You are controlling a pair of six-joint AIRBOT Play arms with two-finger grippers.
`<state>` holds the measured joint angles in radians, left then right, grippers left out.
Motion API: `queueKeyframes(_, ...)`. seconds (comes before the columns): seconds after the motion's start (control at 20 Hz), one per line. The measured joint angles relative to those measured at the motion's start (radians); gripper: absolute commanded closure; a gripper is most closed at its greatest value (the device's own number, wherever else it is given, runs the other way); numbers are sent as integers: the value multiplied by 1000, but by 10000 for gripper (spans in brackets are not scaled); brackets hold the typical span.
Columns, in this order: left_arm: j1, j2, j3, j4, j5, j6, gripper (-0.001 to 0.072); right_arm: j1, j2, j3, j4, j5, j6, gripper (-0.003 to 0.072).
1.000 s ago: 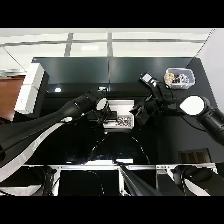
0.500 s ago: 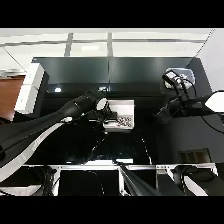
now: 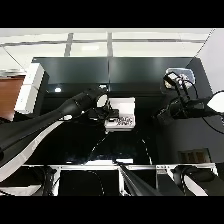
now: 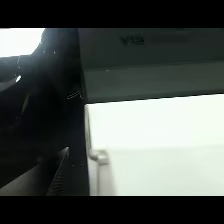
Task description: Fold the box and place the chain.
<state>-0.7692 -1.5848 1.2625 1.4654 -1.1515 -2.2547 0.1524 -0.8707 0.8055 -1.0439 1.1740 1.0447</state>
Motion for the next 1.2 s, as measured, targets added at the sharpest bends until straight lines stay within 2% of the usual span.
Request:
queueKeyframes(0.2, -3, 71, 19, 76, -66, 29, 266, 0, 0, 0, -3, -18, -4, 404)
queueKeyframes(0.3, -4, 151, -7, 195, -111, 33, 266, 0, 0, 0, -3, -41, -2, 404)
queueKeyframes(0.45, 30, 314, -121, 378, -116, 3, 266, 0, 0, 0, 3, -85, 10, 404)
queueKeyframes(0.55, 107, 446, -254, 420, -43, -19, 269, 0, 0, 0, 9, -107, 19, 404)
queueKeyframes(0.65, 216, 537, -381, 310, 48, 90, 266, 0, 0, 0, 15, -120, 24, 404)
queueKeyframes(0.7, 275, 566, -431, 195, 90, 213, 261, 0, 0, 0, 16, -126, 27, 404)
queueKeyframes(0.75, 332, 581, -476, 57, 105, 367, 114, 0, 0, 0, 17, -134, 28, 404)
queueKeyframes(0.8, 382, 589, -508, -74, 114, 528, 0, 0, 0, 0, 19, -142, 30, 404)
queueKeyframes(0.95, 487, 570, -574, -448, 125, 1121, -1, 0, 0, 0, 22, -157, 32, 404)
queueKeyframes(1.0, 498, 548, -587, -520, 140, 1316, 0, 0, 0, 0, 23, -161, 35, 404)
queueKeyframes(1.2, 464, 463, -608, -605, 210, 1895, -1, 0, 0, 0, 23, -182, 42, 403)
